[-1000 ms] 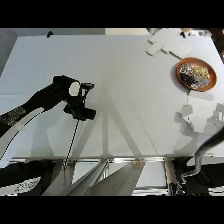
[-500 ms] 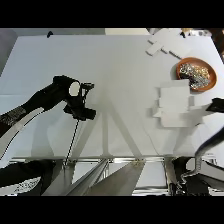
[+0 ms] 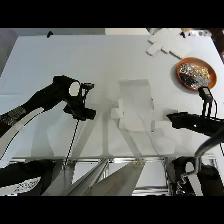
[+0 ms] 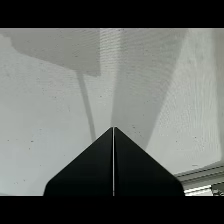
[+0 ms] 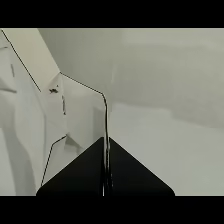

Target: Fold the box and place the chain.

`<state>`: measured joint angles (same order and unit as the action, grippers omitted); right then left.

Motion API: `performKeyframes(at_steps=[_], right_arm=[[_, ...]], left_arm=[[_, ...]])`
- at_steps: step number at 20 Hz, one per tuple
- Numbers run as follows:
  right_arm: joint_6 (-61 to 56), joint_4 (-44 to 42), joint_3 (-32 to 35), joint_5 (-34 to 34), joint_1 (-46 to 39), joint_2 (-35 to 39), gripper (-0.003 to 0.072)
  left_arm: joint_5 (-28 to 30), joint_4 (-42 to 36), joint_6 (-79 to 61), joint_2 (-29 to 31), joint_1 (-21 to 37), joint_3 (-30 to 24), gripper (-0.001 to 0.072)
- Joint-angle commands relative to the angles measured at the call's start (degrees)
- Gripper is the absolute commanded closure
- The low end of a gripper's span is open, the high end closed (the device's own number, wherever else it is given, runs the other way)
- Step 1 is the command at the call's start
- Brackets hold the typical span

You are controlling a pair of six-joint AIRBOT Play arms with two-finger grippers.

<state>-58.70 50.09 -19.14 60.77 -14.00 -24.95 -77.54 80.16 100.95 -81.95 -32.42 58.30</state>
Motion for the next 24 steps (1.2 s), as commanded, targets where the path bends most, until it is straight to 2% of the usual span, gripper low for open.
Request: performKeyframes(at_steps=[1, 3, 6, 8, 11, 12, 13, 14, 16, 17, 21, 22, 24], right_arm=[[-9.38, -2.62, 2.25, -5.51, 7.93, 7.63, 0.0670], [-12.50, -2.58, 2.25, -6.58, 12.22, 6.29, 0.0670], [-16.83, -2.51, 2.25, -12.70, 19.43, 3.13, 0.0670], [-18.10, -2.51, 2.25, -16.83, 24.24, -0.37, 0.0669], [-18.08, -1.64, 2.25, -19.06, 29.46, -7.61, 0.0669], [-18.08, -1.66, 2.23, -19.65, 30.29, -9.92, 0.0668], [-18.03, -1.68, 2.23, -20.02, 30.86, -12.02, 0.0668], [-18.03, -1.68, 2.23, -20.00, 31.08, -13.79, 0.0668], [-17.99, -1.77, 2.23, -19.67, 31.08, -15.67, 0.0668], [-17.99, -1.73, 2.23, -19.69, 31.08, -15.76, 0.0668], [-17.99, -1.99, 2.23, -19.34, 31.08, -15.76, 0.0668], [-17.99, -1.97, 2.23, -19.17, 31.08, -15.76, 0.0668], [-17.99, -1.97, 2.23, -18.40, 31.08, -15.76, 0.0667]], left_arm=[[0.44, 0.02, 0.00, -0.04, -0.02, 0.00, 0.0698], [2.49, -0.28, 0.00, -0.04, -0.02, 0.00, 0.0699], [3.08, -0.83, -1.11, -0.04, -0.17, 0.00, 0.0698], [2.21, -0.48, -10.12, -0.02, -0.17, 0.00, 0.0699], [-0.70, 7.17, -14.38, -0.02, 0.15, 0.00, 0.0697], [-1.18, 9.86, -15.91, -0.02, 0.42, 0.00, 0.0620], [-1.36, 10.40, -19.08, 0.02, 1.25, 0.00, 0.0350], [-1.27, 9.29, -22.80, 0.02, 2.60, 0.00, 0.0194], [0.44, 1.22, -31.50, 0.13, 7.85, 0.00, 0.0179], [1.09, -7.48, -37.64, 0.28, 11.93, 0.00, 0.0114], [-3.91, -47.43, -63.69, 0.31, 29.20, 0.00, 0.0109], [-4.33, -52.43, -66.95, 0.31, 31.21, 0.02, 0.0109], [-4.04, -54.18, -71.69, -0.07, 31.41, 0.04, 0.0110]])
